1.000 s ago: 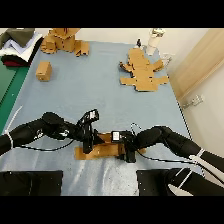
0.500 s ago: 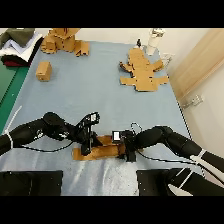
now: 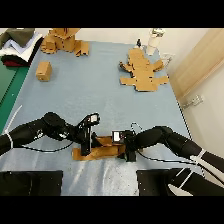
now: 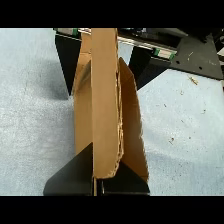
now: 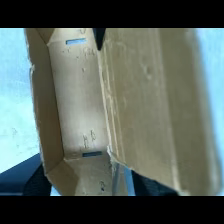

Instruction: Fold the box.

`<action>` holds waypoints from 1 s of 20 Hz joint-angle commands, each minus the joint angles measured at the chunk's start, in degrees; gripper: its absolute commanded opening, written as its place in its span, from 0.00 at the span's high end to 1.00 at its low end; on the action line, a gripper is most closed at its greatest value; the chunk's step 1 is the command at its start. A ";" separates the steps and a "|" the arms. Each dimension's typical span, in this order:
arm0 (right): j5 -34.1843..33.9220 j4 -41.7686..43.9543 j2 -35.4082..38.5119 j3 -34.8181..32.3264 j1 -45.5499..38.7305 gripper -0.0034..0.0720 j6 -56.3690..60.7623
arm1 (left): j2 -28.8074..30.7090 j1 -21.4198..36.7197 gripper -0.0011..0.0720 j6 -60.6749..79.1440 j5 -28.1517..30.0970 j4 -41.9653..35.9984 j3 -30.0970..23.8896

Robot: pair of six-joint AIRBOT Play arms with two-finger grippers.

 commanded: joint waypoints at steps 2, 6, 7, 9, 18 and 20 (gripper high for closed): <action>-0.04 -0.04 -0.39 -0.07 0.04 0.14 0.00 | -0.02 0.02 0.96 -0.02 0.15 0.09 -0.04; 0.09 -0.09 -0.39 -0.31 0.04 0.20 0.00 | -0.02 0.02 0.96 -0.02 0.17 0.07 -0.04; 0.31 -0.09 -0.39 -0.28 0.04 0.20 0.00 | -0.02 0.02 0.96 -0.02 0.17 0.07 -0.04; 0.44 -0.15 -0.50 -0.28 0.09 0.26 -0.02 | -0.02 0.02 0.96 -0.02 0.15 0.07 -0.04; 0.37 -0.15 -1.05 -0.28 0.11 0.29 -0.02 | -0.02 0.02 0.96 -0.09 0.17 0.02 -0.04; 0.37 -0.15 -1.05 -0.28 0.11 0.29 -0.02 | -0.02 0.09 0.96 -1.60 0.39 0.04 -0.04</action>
